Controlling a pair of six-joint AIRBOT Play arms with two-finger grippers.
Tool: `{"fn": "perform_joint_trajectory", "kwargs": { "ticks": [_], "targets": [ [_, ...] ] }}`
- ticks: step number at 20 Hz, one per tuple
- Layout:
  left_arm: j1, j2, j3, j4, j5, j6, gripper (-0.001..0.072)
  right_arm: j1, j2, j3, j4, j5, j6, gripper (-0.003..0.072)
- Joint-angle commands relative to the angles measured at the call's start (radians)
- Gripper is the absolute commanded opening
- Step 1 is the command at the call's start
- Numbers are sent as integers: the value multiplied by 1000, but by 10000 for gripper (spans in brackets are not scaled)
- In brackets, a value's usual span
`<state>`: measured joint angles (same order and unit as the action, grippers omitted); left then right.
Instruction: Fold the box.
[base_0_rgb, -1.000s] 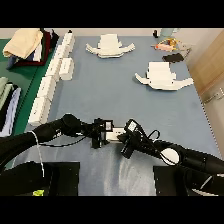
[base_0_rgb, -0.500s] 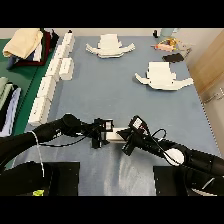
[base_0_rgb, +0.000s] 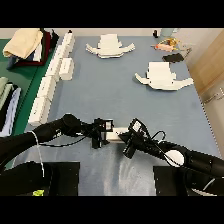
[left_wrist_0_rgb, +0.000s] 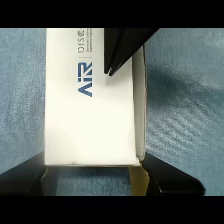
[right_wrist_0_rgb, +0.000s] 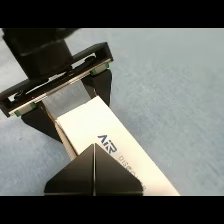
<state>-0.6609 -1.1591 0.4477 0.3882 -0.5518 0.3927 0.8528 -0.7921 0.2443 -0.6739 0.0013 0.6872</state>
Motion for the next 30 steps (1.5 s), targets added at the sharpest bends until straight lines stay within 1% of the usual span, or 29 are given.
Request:
{"fn": "perform_joint_trajectory", "kwargs": {
  "ticks": [1,6,9,12,17,19,22,24,25,28,30],
  "targets": [
    [0,0,0,0,0,0,525,0,-2,-16,1,2,0,18],
    [0,0,0,0,0,0,525,1,-54,-21,1,10,0,18],
    [0,0,0,0,0,0,525,0,-51,-19,1,9,0,18],
    [0,0,0,0,0,0,525,0,-18,-16,1,8,0,18],
    [0,0,0,0,0,0,525,-3,82,18,0,-17,0,18],
    [0,0,0,0,0,0,525,-38,80,56,-6,25,0,17],
    [0,0,0,0,0,0,525,-134,48,127,-86,152,1,5],
    [0,0,0,0,0,0,525,-232,8,201,-192,297,52,4],
    [0,0,0,0,0,0,525,-291,-23,248,-294,379,154,5],
    [0,0,0,0,0,0,525,-444,-135,428,-695,666,491,5],
    [0,0,0,0,0,0,525,-513,-214,552,-906,824,649,4]
  ]
}}
